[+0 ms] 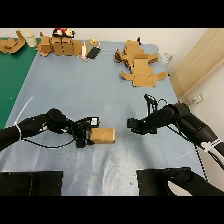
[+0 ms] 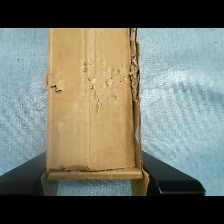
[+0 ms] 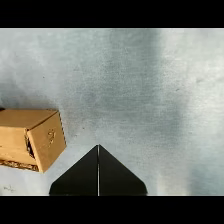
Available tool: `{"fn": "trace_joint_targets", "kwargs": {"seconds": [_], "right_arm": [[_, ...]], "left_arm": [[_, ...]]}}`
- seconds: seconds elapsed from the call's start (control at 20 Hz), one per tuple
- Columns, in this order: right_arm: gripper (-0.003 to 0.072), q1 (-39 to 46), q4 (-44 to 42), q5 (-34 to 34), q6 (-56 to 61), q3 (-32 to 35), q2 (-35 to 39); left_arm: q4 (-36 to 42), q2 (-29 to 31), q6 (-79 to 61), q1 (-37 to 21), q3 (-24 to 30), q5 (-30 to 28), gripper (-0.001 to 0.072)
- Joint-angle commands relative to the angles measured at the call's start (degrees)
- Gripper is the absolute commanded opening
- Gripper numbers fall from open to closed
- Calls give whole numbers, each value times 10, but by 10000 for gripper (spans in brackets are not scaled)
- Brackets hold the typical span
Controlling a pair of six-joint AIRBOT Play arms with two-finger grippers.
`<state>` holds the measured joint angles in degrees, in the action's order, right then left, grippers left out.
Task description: Fold the box.
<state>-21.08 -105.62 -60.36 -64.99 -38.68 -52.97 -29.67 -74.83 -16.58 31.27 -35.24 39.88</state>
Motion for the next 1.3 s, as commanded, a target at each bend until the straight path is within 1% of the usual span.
{"fn": "trace_joint_targets", "kwargs": {"seconds": [0.0, 0.15, 0.35, 0.4, 0.5, 0.6, 0.75, 0.9, 1.05, 1.25], "right_arm": [[3, 0, 21, 14, 25, -1, -3], [4, 0, 31, 19, 26, -1, -3], [3, 0, 44, 23, 27, -1, -3], [3, 0, 48, 27, 27, -1, -3], [3, 0, 49, 34, 27, -1, -3], [3, 0, 49, 36, 27, -1, -3], [3, 0, 49, 37, 26, -1, -3], [4, 0, 49, 42, 26, -1, -3], [3, 0, 49, 44, 26, -1, -3], [3, 0, 49, 45, 26, -1, -3]], "left_arm": [[1, 7, 47, 1, -1, -3, 398], [-3, 38, 103, -3, -1, -5, 398], [-12, 95, 247, -31, -9, -10, 399], [-25, 104, 302, -48, -14, -25, 399], [-81, 105, 411, -96, -25, -64, 399], [-134, 93, 499, -164, -45, -89, 399], [-153, 43, 542, -281, -106, -92, 399], [-153, -30, 567, -367, -191, -93, 398], [-153, -111, 586, -417, -292, -87, 398], [-153, -212, 587, -428, -412, -79, 398]]}}
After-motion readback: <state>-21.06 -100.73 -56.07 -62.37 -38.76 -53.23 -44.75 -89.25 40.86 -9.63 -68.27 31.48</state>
